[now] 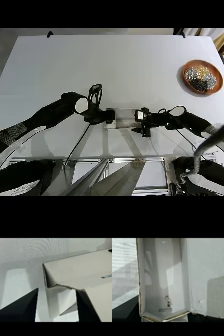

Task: Fold the box and place the chain.

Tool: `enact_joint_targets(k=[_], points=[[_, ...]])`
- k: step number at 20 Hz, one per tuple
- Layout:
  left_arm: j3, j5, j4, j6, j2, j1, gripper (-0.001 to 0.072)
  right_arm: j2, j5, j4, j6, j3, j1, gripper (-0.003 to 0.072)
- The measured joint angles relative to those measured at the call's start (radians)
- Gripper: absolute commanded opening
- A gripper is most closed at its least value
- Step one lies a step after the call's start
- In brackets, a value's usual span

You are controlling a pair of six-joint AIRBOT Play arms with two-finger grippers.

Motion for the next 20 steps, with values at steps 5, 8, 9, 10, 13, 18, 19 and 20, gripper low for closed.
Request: enact_joint_targets(k=[5,8,9,10,13,18,19,20], points=[[0.080,-0.084,0.097,-0.078,-0.002,-0.019,0.0433,0.000,0.000,0.000,0.000,0.000,0.000,0.0406],[0.141,-0.167,0.135,-0.106,-0.019,-0.029,0.0435,0.000,0.000,0.000,0.000,0.000,0.000,0.0406],[0.159,-0.200,0.151,-0.117,-0.027,-0.034,0.0436,0.000,0.000,0.000,0.000,0.000,0.000,0.0406],[0.173,-0.226,0.165,-0.132,-0.036,-0.038,0.0440,0.000,0.000,0.000,0.000,0.000,0.000,0.0406],[0.194,-0.272,0.188,-0.174,-0.055,-0.051,0.0568,0.000,0.000,0.000,0.000,0.000,0.000,0.0406],[0.205,-0.294,0.205,-0.204,-0.080,-0.071,0.0569,0.000,0.000,0.000,0.000,0.000,0.000,0.0406],[0.206,-0.294,0.206,-0.206,-0.085,-0.074,0.0568,0.000,0.000,0.000,0.000,0.000,0.000,0.0406],[0.206,-0.294,0.210,-0.208,-0.091,-0.077,0.0567,0.000,0.000,0.000,0.000,0.000,0.000,0.0406]])
